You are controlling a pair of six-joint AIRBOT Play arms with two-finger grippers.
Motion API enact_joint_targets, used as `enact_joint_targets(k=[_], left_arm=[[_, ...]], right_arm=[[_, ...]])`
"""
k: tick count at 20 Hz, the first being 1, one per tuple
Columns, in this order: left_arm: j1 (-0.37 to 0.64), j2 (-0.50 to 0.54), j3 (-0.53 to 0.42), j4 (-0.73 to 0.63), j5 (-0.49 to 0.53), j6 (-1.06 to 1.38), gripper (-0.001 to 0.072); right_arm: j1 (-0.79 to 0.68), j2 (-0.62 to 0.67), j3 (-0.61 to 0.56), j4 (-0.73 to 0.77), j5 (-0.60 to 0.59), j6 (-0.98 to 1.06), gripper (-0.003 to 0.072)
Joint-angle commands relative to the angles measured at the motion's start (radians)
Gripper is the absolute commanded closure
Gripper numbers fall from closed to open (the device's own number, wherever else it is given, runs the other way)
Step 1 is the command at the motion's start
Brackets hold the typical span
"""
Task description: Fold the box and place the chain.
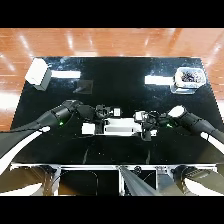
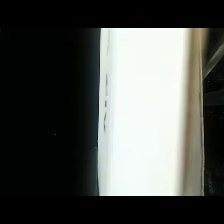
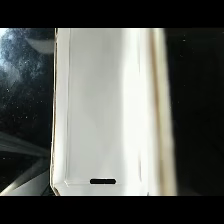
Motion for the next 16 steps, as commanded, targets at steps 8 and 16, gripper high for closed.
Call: enact_joint_targets(k=[8, 16], left_arm=[[-0.002, 0.001, 0.000, 0.000, 0.000, 0.000, 0.0693], [-0.002, 0.003, 0.003, -0.022, -0.001, -0.023, 0.0230]], right_arm=[[0.006, -0.001, 0.000, 0.000, -0.011, 0.001, 0.0154], [0.006, -0.001, 0.000, 0.002, -0.013, 0.002, 0.0155]])
